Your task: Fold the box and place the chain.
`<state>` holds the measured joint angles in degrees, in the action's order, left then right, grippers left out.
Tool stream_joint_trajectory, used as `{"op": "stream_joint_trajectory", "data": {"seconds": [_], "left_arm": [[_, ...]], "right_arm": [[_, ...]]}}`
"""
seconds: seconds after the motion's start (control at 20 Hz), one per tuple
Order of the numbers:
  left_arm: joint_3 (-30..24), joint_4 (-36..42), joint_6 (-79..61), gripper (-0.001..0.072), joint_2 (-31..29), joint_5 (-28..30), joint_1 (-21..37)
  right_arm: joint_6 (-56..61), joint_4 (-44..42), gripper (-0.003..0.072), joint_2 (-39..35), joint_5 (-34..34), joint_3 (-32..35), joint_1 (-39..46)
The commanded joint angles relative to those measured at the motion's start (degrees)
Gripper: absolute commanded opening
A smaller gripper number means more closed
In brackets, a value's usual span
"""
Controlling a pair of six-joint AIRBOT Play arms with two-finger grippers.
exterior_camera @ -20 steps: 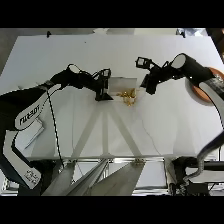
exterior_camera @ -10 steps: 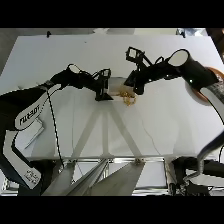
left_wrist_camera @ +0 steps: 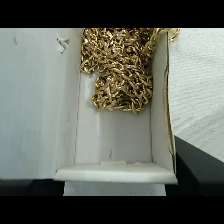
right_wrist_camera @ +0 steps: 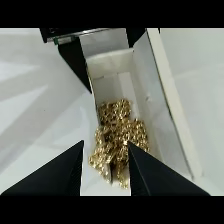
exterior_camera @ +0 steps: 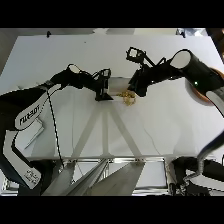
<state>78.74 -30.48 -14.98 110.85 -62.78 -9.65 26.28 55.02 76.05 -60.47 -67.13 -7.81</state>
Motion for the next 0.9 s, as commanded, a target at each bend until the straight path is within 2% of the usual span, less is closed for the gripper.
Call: {"op": "stream_joint_trajectory", "data": {"seconds": [0.0,0.05,0.15,0.3,0.55,0.7,0.85], "left_arm": [[0.0,0.0,0.0,0.0218,0.0,0.0,0.0],[0.0,0.0,0.0,0.0218,0.0,0.0,0.0],[0.0,0.0,0.0,0.0218,0.0,0.0,0.0],[0.0,0.0,0.0,0.0218,0.0,0.0,0.0],[0.0,0.0,0.0,0.0218,0.0,0.0,0.0],[0.0,0.0,0.0,0.0218,0.0,0.0,0.0],[0.0,0.0,0.0,0.0218,0.0,0.0,0.0]], "right_arm": [[7.3,5.5,0.0306,-7.4,1.9,7.1,0.1],[10.3,5.6,0.0314,-9.7,2.9,10.9,0.1],[18.2,5.1,0.0379,-11.8,3.1,16.3,-0.8],[27.5,5.5,0.0384,-11.8,7.2,20.5,-4.1],[44.7,16.9,0.0382,-10.5,23.2,21.6,-15.9],[55.8,23.2,0.0374,-5.4,24.2,21.6,-18.6],[57.6,23.3,0.0365,0.1,27.1,21.6,-19.0]]}}
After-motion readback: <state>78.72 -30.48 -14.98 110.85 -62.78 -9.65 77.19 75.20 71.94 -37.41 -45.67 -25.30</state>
